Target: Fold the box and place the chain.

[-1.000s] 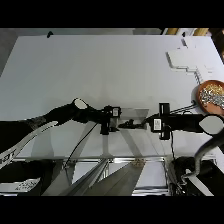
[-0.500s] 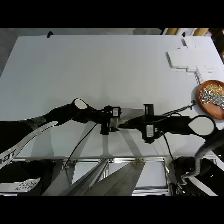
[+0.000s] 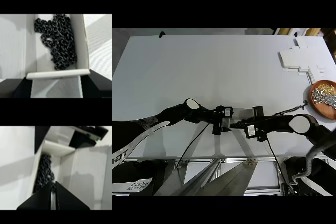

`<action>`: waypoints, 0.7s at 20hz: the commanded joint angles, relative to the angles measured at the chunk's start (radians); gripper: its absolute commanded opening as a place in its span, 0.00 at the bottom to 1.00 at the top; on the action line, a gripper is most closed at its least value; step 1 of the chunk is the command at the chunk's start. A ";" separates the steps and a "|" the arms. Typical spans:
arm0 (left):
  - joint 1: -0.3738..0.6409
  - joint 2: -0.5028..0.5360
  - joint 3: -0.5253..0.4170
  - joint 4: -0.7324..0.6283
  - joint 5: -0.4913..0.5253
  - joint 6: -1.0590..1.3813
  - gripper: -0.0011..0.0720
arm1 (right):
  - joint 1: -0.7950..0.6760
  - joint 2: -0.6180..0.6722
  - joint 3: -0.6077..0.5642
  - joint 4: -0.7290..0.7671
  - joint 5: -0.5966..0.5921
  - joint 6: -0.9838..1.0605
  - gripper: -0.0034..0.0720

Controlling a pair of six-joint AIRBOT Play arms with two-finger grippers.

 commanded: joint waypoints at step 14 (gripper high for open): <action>0.000 0.000 0.000 0.000 0.001 0.000 0.30 | -0.445 0.031 -0.001 -0.229 0.257 0.050 0.13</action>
